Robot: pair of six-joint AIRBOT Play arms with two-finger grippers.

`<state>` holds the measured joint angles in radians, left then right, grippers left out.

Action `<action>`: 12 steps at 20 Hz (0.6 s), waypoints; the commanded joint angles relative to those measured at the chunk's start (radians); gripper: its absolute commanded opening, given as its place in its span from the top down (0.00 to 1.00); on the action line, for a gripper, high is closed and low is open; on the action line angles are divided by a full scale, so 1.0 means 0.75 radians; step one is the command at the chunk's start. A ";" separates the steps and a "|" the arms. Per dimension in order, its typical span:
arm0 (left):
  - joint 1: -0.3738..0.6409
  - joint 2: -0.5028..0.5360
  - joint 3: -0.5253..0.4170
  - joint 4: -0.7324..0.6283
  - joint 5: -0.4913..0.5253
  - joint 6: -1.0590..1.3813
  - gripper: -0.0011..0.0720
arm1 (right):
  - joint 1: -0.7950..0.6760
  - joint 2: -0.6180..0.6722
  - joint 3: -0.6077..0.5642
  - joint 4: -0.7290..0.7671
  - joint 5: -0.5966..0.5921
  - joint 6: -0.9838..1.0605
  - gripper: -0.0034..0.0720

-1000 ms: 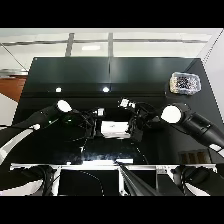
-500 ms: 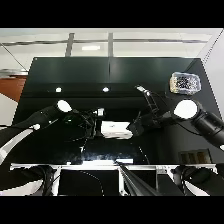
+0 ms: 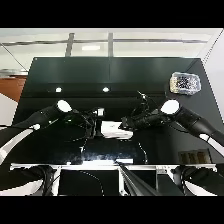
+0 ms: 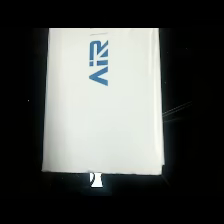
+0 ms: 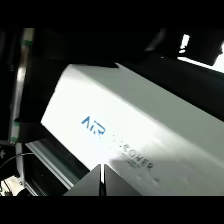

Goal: Fold the box and place the chain.

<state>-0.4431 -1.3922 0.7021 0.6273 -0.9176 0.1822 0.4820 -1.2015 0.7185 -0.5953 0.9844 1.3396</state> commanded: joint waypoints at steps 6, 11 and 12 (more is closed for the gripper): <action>-0.001 -0.001 -0.001 0.000 0.001 0.001 0.23 | 0.001 -0.066 -0.035 -0.021 -0.037 0.021 0.91; -0.001 -0.001 -0.001 0.000 0.001 0.001 0.23 | 0.000 -0.065 -0.034 -0.024 -0.049 0.020 0.91; -0.001 -0.001 -0.001 0.000 0.001 0.001 0.23 | 0.000 -0.065 -0.033 -0.019 -0.045 0.019 0.91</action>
